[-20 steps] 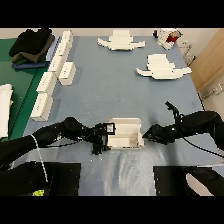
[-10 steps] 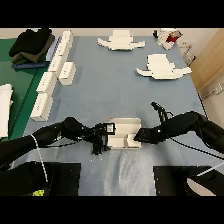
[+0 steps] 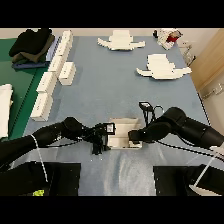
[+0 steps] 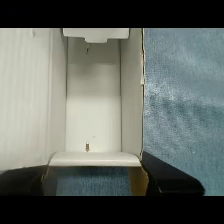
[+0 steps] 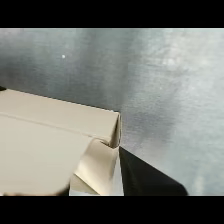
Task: Fold the box.
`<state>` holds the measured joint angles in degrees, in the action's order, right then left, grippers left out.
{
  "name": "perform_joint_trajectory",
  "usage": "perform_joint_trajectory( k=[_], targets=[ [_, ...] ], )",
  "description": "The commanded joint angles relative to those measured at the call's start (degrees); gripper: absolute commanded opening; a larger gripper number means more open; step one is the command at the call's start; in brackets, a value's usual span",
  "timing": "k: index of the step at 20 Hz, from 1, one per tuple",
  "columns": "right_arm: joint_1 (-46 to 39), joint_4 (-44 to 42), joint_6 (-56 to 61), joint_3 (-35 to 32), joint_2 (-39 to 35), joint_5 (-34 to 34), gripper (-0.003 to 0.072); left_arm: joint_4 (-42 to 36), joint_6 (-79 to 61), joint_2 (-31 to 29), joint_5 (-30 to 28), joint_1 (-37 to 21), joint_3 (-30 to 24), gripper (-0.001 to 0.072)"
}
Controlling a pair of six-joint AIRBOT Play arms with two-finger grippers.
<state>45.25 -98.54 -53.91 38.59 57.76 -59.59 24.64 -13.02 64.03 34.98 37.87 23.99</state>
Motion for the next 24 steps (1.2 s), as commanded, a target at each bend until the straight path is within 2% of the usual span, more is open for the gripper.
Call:
perform_joint_trajectory(
  k=[1, 6, 7, 9, 10, 11, 12, 18, 19, 20, 21, 24],
  targets=[
    [5.88, 7.41, 11.39, 4.31, 4.87, -3.93, 0.0415, 0.02, -0.02, 0.00, 0.00, -0.02, 0.04, 0.0414],
    [7.13, 8.57, 16.46, 5.86, 9.05, -4.66, 0.0413, 0.00, -0.02, 0.00, -0.02, -0.02, 0.04, 0.0414],
    [7.13, 8.68, 16.72, 5.86, 9.31, -4.79, 0.0388, 0.02, -0.02, 0.00, 0.00, -0.02, 0.04, 0.0414],
    [7.13, 9.01, 16.83, 5.86, 9.44, -4.96, 0.0212, 0.02, -0.02, 0.00, -0.02, -0.02, 0.04, 0.0414],
    [7.13, 8.92, 16.81, 5.86, 9.44, -5.01, 0.0067, 0.02, -0.02, 0.00, -0.02, -0.02, 0.04, 0.0414],
    [7.13, 8.90, 16.83, 5.86, 9.44, -5.38, 0.0005, 0.00, -0.02, 0.00, -0.02, -0.02, 0.04, 0.0414],
    [7.13, 8.90, 16.81, 5.86, 9.44, -5.75, 0.0003, 0.02, -0.02, 0.00, 0.00, -0.02, 0.04, 0.0414],
    [7.15, 8.76, 16.72, 5.86, 9.42, -6.91, 0.0001, 0.02, -0.02, 0.00, -0.02, -0.02, 0.04, 0.0414],
    [7.15, 8.76, 15.82, 5.90, 9.40, -6.88, 0.0028, 0.00, -0.02, 0.00, 0.00, -0.02, 0.04, 0.0414],
    [7.13, 8.61, 15.21, 6.05, 9.35, -6.99, 0.0243, 0.02, -0.02, 0.00, 0.00, -0.02, 0.04, 0.0413],
    [7.13, 8.22, 14.58, 6.23, 9.18, -7.21, 0.0379, 0.02, -0.02, 0.00, 0.00, -0.02, 0.04, 0.0414],
    [7.13, 8.15, 14.23, 6.73, 8.46, -9.18, 0.0389, 0.02, -0.02, 0.00, 0.00, -0.02, 0.04, 0.0414]
  ],
)
